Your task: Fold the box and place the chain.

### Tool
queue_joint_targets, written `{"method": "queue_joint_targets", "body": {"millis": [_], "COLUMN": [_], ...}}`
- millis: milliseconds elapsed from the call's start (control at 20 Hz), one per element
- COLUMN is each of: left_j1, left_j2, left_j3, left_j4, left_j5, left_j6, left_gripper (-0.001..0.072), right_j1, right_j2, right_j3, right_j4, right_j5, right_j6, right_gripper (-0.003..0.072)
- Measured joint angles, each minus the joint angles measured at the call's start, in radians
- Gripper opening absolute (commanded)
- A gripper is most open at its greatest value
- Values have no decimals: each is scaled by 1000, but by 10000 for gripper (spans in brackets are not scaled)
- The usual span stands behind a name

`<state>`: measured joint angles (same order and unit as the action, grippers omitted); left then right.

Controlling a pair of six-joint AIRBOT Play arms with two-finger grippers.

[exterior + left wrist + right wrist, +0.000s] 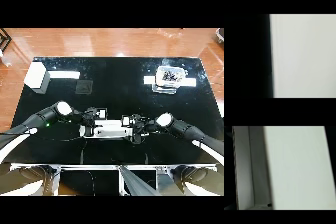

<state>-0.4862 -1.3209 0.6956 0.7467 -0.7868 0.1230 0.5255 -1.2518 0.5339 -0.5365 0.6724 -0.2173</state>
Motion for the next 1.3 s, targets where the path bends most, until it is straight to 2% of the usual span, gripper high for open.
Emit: {"method": "queue_joint_targets", "body": {"millis": [550,1300], "left_j1": [0,0], "left_j2": [0,0], "left_j3": [0,0], "left_j4": [0,0], "left_j5": [-1,0], "left_j6": [1,0], "left_gripper": [20,20], "right_j1": [45,24], "right_j2": [-6,-6], "right_j3": [0,0], "right_j4": [-53,-63], "right_j5": [-39,-44], "right_j6": [49,79], "right_gripper": [698,698]}}
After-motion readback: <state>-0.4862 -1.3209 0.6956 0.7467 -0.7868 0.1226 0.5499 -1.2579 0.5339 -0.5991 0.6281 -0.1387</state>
